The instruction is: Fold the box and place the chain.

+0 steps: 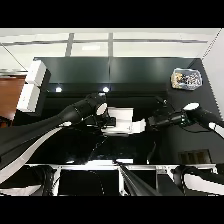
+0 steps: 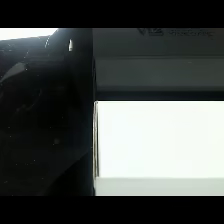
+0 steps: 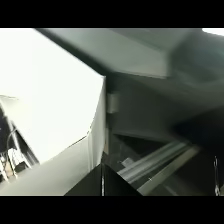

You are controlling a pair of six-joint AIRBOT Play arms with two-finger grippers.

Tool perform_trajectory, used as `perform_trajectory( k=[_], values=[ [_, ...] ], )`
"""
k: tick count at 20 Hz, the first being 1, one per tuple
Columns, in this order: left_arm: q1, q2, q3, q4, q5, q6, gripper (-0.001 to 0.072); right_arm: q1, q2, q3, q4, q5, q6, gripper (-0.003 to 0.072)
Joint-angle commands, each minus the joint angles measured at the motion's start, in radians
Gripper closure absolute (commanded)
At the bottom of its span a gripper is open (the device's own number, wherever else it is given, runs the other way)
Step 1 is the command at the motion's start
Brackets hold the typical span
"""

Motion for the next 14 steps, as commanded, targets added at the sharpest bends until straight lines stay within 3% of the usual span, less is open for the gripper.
perform_trajectory(
  k=[1, 2, 3, 9, 14],
  values=[
    [0.000, 0.000, 0.001, 0.000, 0.000, 0.000, 0.0683, 0.018, -0.008, 0.044, 0.032, 0.050, -0.056, 0.0511],
    [0.000, 0.000, 0.001, 0.000, 0.000, 0.000, 0.0683, 0.019, -0.008, 0.054, 0.033, 0.057, -0.056, 0.0162],
    [0.000, 0.000, 0.001, 0.000, 0.001, 0.000, 0.0683, 0.019, -0.008, 0.062, 0.032, 0.068, -0.056, 0.0104],
    [0.000, 0.000, 0.001, 0.000, 0.000, 0.000, 0.0683, 0.104, -0.007, 0.095, 0.031, 0.066, -0.008, 0.0126],
    [0.000, 0.000, 0.001, 0.000, 0.000, 0.000, 0.0683, 0.237, -0.007, 0.219, -0.119, -0.015, 0.256, 0.0127]
  ],
)
